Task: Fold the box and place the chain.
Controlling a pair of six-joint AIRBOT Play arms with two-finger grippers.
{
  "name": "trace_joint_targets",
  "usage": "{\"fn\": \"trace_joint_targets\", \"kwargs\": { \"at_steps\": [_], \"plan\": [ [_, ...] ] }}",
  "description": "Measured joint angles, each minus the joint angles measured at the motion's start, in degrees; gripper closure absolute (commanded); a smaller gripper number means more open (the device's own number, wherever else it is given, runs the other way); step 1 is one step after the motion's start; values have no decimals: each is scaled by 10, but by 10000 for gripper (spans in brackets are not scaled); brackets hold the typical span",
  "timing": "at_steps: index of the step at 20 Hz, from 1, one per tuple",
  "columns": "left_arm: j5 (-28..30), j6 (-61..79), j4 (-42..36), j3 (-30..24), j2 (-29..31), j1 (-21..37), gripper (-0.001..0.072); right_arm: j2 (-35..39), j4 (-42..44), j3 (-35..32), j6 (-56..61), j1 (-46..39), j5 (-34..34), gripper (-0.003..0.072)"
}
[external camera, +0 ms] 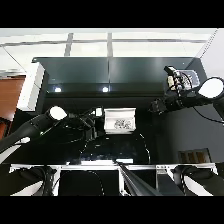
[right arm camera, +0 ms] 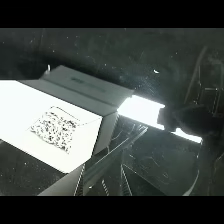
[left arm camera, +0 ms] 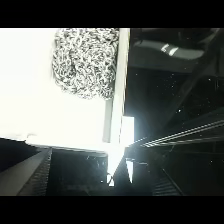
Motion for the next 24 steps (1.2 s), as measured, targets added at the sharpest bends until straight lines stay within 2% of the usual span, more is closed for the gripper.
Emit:
{"fn": "trace_joint_targets", "kwargs": {
  "at_steps": [8,15,24],
  "plan": [
    [12,36,1,4,-31,14,-2,0,1,0,1,0,-5,410],
    [9,79,1,33,-73,5,-3,0,0,0,1,0,-19,411],
    [28,90,-19,47,-92,-9,-3,-1,0,0,0,0,-23,410]
  ]
}}
